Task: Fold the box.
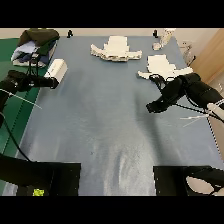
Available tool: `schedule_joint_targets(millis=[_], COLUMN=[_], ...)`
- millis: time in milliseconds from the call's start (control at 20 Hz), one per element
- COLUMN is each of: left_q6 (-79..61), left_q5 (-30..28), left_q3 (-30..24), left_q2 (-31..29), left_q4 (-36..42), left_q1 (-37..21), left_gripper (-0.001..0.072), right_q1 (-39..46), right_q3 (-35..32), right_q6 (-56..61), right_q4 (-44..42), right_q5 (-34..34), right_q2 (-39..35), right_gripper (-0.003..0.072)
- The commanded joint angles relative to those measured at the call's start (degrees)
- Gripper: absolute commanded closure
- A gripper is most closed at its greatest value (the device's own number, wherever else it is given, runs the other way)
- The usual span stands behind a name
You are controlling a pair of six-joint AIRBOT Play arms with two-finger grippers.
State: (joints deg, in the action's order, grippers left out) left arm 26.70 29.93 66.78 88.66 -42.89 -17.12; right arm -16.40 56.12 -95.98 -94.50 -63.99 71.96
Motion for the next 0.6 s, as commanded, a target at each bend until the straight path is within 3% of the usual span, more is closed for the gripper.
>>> schedule_joint_targets(millis=[0, 250, 550], left_q6=[0.4, 3.2, 2.8], left_q5=[-1.5, -4.4, -6.5], left_q3=[8.7, 15.3, 16.0], left_q2=[9.3, 17.5, 18.8], left_q4=[-0.4, -0.5, -1.3], left_q1=[-1.5, -1.6, -1.8], left_gripper=[0.0206, 0.0206, 0.0206], right_q1=[0.0, 0.0, 0.0], right_q3=[0.0, 0.0, 0.0], right_q6=[0.0, 0.0, 0.0], right_q4=[0.0, 0.0, 0.0], right_q5=[0.0, 0.0, 0.0], right_q2=[0.0, 0.0, 0.0], right_gripper=[0.0674, 0.0674, 0.0674])
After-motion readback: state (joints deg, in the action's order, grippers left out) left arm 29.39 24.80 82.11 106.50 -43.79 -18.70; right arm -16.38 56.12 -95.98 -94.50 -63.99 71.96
